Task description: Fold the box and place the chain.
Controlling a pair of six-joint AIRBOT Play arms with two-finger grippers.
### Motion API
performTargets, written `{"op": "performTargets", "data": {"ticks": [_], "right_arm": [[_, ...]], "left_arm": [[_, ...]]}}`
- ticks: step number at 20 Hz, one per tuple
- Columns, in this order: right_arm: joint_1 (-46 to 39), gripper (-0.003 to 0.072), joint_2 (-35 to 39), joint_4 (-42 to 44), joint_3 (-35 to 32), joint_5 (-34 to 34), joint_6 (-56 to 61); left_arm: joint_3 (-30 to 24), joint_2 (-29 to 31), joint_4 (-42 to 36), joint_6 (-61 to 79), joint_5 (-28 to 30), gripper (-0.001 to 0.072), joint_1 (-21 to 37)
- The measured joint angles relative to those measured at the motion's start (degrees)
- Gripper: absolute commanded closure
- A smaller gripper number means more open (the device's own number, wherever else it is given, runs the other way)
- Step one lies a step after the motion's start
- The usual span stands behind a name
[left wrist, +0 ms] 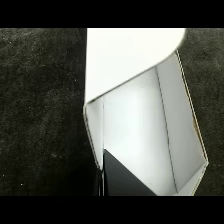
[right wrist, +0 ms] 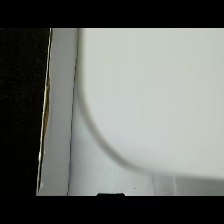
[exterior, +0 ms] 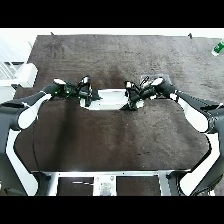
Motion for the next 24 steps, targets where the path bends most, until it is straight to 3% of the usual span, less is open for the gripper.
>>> {"op": "performTargets", "data": {"ticks": [6, 7, 8, 19, 22, 23, 24], "right_arm": [[0.0, 0.0087, 0.0, 0.0, 0.0, 0.0, 0.0], [0.0, 0.0087, 0.0, 0.0, 0.0, 0.0, 0.0], [0.0, 0.0087, 0.0, 0.0, 0.0, 0.0, 0.0], [0.0, 0.0087, 0.0, 0.0, 0.0, 0.0, 0.0], [0.0, 0.0086, 0.0, 0.0, 0.0, 0.0, 0.0], [0.0, 0.0087, 0.0, 0.0, 0.0, 0.0, 0.0], [0.0, 0.0087, 0.0, 0.0, 0.0, 0.0, 0.0]], "left_arm": [[0.0, 0.1, 0.0, 0.1, 0.1, 0.0687, 0.0], [0.0, 0.1, 0.0, 0.1, 0.1, 0.0606, 0.0], [0.0, 0.2, 0.0, 0.2, 0.3, 0.0447, 0.0], [0.5, 0.8, 0.4, 0.2, -1.1, 0.0441, 1.0], [2.4, 0.8, 0.6, 0.2, -5.4, 0.0442, 3.4], [3.4, 0.8, 0.6, 0.2, -7.6, 0.0453, 4.3], [4.5, 0.8, 0.7, 0.2, -9.8, 0.0595, 5.3]]}}
